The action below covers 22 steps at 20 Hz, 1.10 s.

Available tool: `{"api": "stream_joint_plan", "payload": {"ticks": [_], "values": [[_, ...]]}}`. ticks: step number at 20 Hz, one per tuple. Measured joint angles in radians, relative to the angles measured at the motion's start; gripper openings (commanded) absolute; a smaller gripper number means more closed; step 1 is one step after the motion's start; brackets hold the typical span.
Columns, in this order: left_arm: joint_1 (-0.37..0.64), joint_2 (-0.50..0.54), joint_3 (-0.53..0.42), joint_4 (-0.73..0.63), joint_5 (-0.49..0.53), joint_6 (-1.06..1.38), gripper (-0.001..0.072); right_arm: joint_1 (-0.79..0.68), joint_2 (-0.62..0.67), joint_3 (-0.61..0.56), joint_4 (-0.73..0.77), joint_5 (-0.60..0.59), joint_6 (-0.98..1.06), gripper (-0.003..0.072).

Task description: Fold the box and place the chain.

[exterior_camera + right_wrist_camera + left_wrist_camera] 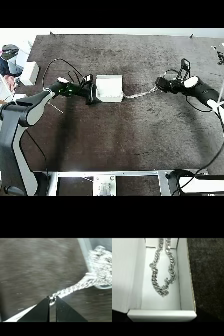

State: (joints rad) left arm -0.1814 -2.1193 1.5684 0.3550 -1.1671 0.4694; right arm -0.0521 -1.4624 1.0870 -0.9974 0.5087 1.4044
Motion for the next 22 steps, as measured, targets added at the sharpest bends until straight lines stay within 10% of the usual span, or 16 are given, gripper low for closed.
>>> {"api": "stream_joint_plan", "payload": {"ticks": [22], "values": [[0.0,0.0,0.0,0.0,0.0,0.0,0.0229,0.527,0.174,0.236,0.007,-0.059,-0.111,0.0008]]}}
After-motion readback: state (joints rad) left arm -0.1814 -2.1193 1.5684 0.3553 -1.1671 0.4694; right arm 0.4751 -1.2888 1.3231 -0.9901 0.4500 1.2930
